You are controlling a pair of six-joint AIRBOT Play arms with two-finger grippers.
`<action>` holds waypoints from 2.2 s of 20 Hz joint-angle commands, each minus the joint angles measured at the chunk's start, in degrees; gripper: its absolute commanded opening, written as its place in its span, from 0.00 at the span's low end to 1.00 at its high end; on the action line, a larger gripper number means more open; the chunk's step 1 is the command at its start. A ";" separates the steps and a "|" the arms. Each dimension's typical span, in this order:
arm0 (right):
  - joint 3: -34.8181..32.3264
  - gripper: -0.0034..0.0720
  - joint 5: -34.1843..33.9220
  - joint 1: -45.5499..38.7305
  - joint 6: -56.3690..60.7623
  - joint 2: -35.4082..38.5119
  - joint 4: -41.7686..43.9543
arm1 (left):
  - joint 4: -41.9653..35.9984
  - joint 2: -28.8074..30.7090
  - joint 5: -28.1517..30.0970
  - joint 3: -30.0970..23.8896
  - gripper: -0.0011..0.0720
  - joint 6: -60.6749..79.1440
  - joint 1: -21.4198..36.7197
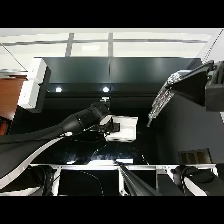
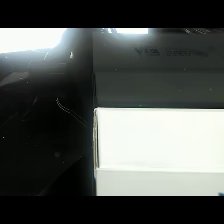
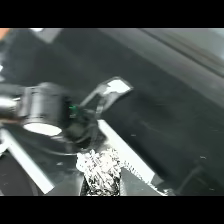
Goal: Fold the box and place the chain.
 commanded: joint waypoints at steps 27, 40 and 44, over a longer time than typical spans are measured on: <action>-30.38 0.10 -18.01 12.46 4.85 -0.31 0.61 | 0.00 0.02 0.24 0.02 0.05 0.00 0.00; -34.62 0.76 -20.39 5.55 4.90 0.63 -10.54 | -0.20 0.02 1.49 0.02 0.05 0.02 0.04; -34.25 0.76 -19.43 -4.59 4.07 3.06 -12.11 | 0.09 0.02 1.70 0.61 0.05 -1.55 0.09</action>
